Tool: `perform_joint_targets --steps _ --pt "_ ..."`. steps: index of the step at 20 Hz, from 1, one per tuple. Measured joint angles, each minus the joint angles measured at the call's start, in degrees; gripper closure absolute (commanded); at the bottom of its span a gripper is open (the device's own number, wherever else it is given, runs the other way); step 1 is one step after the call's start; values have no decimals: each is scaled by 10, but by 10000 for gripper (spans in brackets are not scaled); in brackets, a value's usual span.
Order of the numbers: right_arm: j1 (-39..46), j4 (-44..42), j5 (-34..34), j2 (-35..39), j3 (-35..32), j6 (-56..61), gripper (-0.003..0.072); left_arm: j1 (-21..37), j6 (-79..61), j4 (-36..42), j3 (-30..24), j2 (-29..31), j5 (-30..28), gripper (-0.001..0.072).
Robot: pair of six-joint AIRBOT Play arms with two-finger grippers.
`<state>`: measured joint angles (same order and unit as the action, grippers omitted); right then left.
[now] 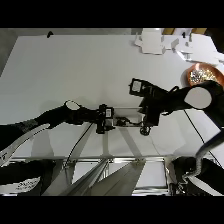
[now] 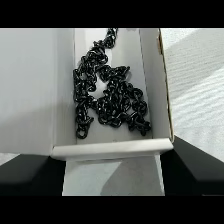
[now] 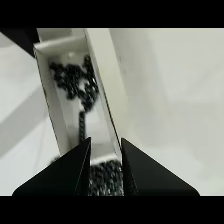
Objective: Fold the box and place the chain.
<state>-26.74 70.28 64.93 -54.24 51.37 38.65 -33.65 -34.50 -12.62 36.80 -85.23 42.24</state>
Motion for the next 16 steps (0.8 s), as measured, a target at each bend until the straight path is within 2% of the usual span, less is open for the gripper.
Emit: perform_joint_targets --steps 3,8,9,12,16 --pt "52 0 13 16 -46 -34 500 0 0 0 0 0 0 577" --pt "91 -24 -49 22 -151 -159 482 0 0 0 0 0 0 577" --pt "94 -36 -63 20 -167 -192 459 0 0 0 0 0 0 577" --pt "98 -60 -91 2 -194 -255 416 0 0 0 0 0 0 577" --pt "100 -80 -104 -35 -207 -290 416 0 0 0 0 0 0 577"
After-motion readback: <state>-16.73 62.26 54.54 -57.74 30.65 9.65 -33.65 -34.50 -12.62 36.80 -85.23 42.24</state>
